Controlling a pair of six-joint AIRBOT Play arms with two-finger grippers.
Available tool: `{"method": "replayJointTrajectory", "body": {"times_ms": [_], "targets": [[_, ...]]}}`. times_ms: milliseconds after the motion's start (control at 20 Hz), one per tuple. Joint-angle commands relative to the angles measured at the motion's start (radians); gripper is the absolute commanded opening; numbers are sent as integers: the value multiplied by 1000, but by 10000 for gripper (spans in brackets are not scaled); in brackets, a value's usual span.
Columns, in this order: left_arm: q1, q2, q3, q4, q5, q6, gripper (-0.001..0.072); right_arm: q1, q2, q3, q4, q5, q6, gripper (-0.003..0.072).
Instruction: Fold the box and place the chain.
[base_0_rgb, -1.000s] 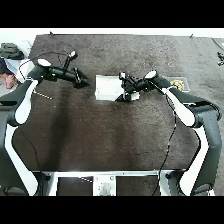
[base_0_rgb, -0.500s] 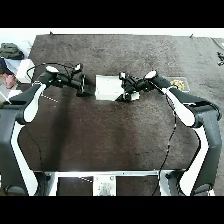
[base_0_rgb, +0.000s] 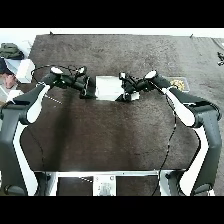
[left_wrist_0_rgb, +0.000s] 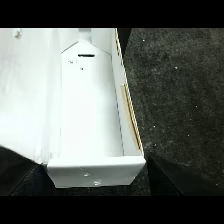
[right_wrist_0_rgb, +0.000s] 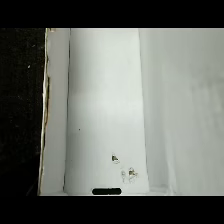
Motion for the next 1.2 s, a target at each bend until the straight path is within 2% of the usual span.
{"method": "replayJointTrajectory", "body": {"times_ms": [0, 250, 400, 1150], "targets": [[-8, -11, 0, 5, 40, 0, 720, 0, 0, 1, 0, 0, 2, 210], [-40, -36, 0, -3, 67, 40, 720, 0, 0, 1, 0, 0, 2, 210], [-52, -39, 0, 6, 121, 34, 720, 0, 0, 1, 0, 0, 2, 210], [-52, -39, 0, 34, 112, 35, 712, 0, 0, 1, 0, 0, 2, 210]]}}
